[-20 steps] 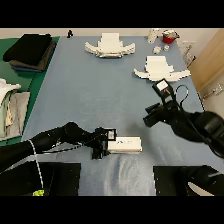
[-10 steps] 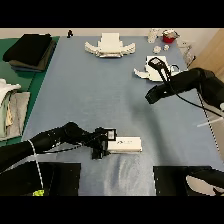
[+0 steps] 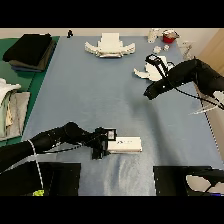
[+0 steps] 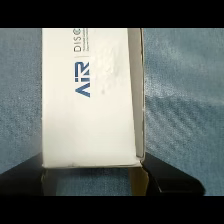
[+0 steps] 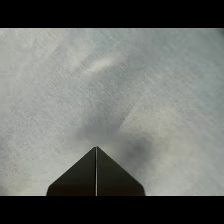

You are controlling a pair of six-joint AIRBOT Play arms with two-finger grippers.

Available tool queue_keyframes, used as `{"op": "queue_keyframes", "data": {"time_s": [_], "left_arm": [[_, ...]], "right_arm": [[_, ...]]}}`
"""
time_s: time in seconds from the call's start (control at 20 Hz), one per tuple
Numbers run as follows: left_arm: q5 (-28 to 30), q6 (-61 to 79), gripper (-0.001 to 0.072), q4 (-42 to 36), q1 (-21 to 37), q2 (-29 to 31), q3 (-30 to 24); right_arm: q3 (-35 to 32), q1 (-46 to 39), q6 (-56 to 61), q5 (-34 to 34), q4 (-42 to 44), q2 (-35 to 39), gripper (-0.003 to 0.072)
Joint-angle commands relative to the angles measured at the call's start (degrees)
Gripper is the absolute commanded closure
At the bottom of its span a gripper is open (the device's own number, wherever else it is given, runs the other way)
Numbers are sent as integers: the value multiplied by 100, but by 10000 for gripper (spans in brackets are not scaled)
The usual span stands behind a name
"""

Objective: Fold the box.

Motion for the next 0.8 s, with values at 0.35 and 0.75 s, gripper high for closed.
{"op": "queue_keyframes", "data": {"time_s": [0.35,0.75], "left_arm": [[13,-286,201,2,2,57,13],[13,-706,201,48,15,433,24]], "right_arm": [[28,-11,-33,-11,-11,-28,683],[28,-11,-33,-11,-11,-28,683]]}}
